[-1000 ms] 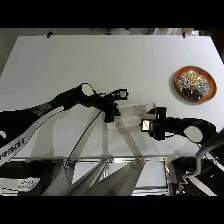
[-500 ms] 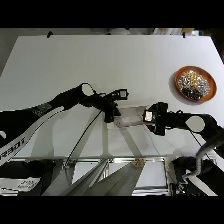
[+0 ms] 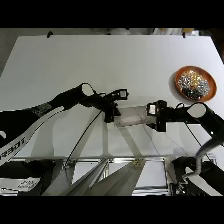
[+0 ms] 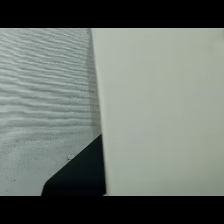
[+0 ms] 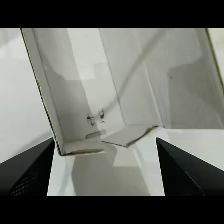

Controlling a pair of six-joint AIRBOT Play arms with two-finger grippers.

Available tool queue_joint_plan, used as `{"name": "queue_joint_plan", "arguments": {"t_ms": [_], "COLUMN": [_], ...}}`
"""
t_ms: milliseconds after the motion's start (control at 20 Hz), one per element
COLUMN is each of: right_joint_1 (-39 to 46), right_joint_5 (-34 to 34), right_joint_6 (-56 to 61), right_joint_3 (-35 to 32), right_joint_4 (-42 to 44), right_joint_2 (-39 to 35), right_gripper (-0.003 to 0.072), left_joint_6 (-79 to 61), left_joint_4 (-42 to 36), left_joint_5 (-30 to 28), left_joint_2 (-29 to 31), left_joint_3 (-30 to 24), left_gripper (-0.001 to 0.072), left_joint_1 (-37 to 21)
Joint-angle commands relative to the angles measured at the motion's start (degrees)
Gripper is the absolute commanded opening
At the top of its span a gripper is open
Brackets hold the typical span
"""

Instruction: Fold the box and place the chain.

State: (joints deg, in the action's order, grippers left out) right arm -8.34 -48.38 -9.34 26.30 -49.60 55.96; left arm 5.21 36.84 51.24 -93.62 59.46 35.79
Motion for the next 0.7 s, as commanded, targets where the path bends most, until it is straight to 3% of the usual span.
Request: {"name": "queue_joint_plan", "arguments": {"t_ms": [0, 350, 650], "right_joint_1": [1.20, 1.20, 1.14], "right_joint_5": [-2.67, -1.60, -3.17], "right_joint_6": [-3.43, -7.69, -5.46], "right_joint_3": [1.29, 1.90, 1.75], "right_joint_4": [2.58, 6.14, 4.02], "right_joint_2": [4.46, 8.76, 9.66], "right_gripper": [0.0694, 0.0694, 0.0685], "left_joint_6": [-0.02, -0.02, -0.02], "left_joint_4": [0.02, 0.02, 0.02], "left_joint_5": [-0.02, -0.02, -0.02], "left_joint_2": [0.00, 0.00, 0.00], "left_joint_3": [-0.04, -0.04, -0.04], "left_gripper": [0.0009, 0.0009, 0.0009], "left_joint_1": [0.02, 0.02, 0.02]}}
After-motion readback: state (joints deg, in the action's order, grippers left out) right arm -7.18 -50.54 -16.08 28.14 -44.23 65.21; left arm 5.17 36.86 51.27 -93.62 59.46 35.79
